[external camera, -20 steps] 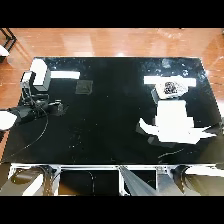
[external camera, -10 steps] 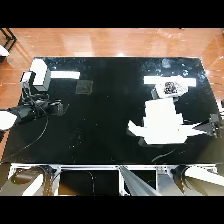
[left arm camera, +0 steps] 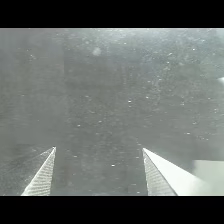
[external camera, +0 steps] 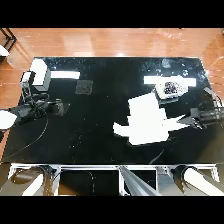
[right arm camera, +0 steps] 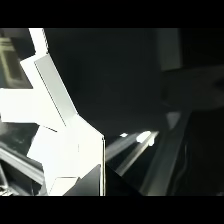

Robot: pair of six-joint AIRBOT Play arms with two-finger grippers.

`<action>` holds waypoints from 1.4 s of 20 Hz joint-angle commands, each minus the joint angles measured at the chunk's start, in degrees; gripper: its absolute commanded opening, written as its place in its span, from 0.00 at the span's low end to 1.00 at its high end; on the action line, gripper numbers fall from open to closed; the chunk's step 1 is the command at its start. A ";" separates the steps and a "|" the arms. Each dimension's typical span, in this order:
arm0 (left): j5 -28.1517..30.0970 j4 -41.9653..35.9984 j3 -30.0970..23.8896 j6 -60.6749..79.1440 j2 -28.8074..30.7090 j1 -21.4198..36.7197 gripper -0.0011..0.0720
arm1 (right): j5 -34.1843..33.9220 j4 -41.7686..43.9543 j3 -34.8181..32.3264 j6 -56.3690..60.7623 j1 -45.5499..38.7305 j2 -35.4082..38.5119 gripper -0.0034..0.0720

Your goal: Fold the box and place the chain.

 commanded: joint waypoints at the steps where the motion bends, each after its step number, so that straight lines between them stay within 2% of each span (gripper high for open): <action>1: -0.74 -4.70 0.00 0.02 -1.09 0.04 0.88 | -7.02 3.72 -1.40 3.32 11.13 5.05 0.07; 4: -3.15 -7.80 0.00 0.04 -3.56 0.04 0.88 | -14.34 4.17 -3.17 7.48 21.90 7.91 0.07; 8: -5.03 -8.28 0.00 0.17 -6.71 0.07 0.88 | -22.91 1.57 -5.27 11.13 33.92 9.66 0.07; 13: -7.32 -8.39 0.00 0.83 -7.67 0.11 0.88 | -35.82 -8.55 -11.28 19.08 45.75 15.41 0.07; 17: -10.14 -11.89 0.00 4.59 -7.69 0.15 0.88 | -46.75 -15.82 -17.09 25.07 52.78 19.41 0.07; 20: -11.34 -13.03 -0.02 7.45 -8.17 0.13 0.88 | -50.95 -16.39 -21.11 25.14 56.70 19.43 0.07; 24: -21.81 -28.61 -0.02 24.17 -14.75 0.02 0.88 | -53.75 -15.37 -22.34 26.64 59.52 19.43 0.07; 28: -20.57 -33.83 0.00 27.52 -24.17 -0.02 0.88 | -53.83 -13.99 -22.32 26.64 59.49 19.43 0.07</action>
